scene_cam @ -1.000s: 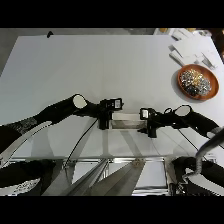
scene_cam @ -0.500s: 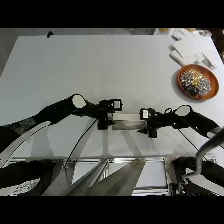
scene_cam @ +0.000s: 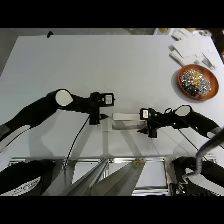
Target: Fold the box and place the chain.
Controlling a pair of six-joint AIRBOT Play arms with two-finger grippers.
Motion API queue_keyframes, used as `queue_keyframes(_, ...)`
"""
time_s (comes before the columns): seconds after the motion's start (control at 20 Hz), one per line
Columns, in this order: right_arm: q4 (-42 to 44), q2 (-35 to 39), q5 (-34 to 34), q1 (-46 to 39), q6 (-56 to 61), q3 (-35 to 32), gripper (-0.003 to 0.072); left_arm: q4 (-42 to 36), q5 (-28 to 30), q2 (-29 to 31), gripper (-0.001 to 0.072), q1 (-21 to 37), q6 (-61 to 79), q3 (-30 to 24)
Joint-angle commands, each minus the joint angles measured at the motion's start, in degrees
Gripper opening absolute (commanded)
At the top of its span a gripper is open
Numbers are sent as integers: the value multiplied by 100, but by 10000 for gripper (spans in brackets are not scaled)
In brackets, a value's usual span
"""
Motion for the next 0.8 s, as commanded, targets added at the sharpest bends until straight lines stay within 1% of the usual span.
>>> queue_keyframes(0.0,4,-4,-2,0,4,-4,400,1110,-435,804,246,118,-833,2)
queue_keyframes(0.1,4,-4,-2,0,4,-4,400,1298,-1054,1137,49,-13,-841,2)
queue_keyframes(0.15,2,-4,-2,0,4,-4,400,1281,-1355,1213,7,-153,-839,0)
queue_keyframes(0.2,4,-4,-2,0,2,-4,400,1237,-1631,1233,8,-363,-841,0)
queue_keyframes(0.25,4,-4,-2,0,2,-4,400,1141,-1749,1196,7,-610,-841,-15)
queue_keyframes(0.3,4,-4,0,0,2,-4,400,973,-1663,1137,5,-835,-828,-57)
queue_keyframes(0.35,4,-4,-2,0,2,-4,400,798,-1414,1032,5,-1049,-769,-98)
queue_keyframes(0.4,2,-4,-2,0,4,-4,400,730,-1005,866,5,-1272,-719,-103)
queue_keyframes(0.45,4,-4,-2,0,2,-4,400,710,-457,667,5,-1419,-636,-103)
queue_keyframes(0.5,4,-4,-2,0,2,-4,400,592,138,474,7,-1462,-568,-103)
queue_keyframes(0.55,4,-4,-2,0,2,-4,400,278,804,258,9,-1464,-538,-101)
queue_keyframes(0.65,4,-4,-2,0,2,-4,400,-442,1943,-129,9,-1464,-538,-101)
queue_keyframes(0.75,4,-4,-2,0,2,-4,400,-905,2660,-365,9,-1464,-542,-101)
